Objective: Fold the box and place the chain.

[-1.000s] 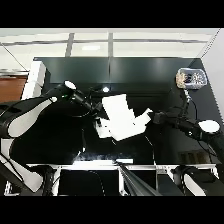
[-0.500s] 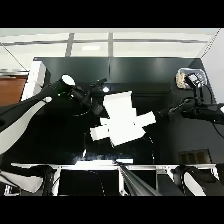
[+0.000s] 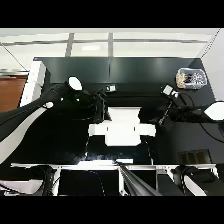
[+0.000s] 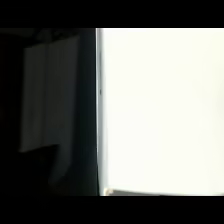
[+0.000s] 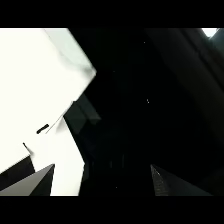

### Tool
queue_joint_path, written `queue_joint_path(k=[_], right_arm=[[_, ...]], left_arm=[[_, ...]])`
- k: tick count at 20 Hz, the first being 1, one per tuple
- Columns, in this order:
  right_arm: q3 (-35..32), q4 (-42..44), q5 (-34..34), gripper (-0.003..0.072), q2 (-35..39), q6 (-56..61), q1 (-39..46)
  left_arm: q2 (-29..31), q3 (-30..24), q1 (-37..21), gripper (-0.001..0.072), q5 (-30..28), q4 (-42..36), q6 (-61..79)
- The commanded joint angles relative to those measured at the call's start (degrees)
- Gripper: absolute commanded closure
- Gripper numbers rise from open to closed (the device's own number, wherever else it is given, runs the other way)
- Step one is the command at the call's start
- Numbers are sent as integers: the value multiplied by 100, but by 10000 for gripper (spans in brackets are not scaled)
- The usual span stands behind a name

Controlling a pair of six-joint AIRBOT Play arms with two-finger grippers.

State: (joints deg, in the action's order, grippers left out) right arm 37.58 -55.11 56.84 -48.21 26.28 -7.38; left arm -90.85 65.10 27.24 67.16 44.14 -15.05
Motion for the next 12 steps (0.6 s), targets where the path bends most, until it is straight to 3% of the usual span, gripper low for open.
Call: queue_joint_path(k=[1,6,12], right_arm=[[-127,-319,-195,-34,-39,-278,-389],[-695,-385,-437,-34,-114,-365,-960],[-970,-793,-691,-34,-140,-940,-1580]], left_arm=[[-11,-96,188,689,-850,179,549],[-20,-511,188,690,-1123,-160,588],[-22,-551,138,685,-1038,-114,564]])
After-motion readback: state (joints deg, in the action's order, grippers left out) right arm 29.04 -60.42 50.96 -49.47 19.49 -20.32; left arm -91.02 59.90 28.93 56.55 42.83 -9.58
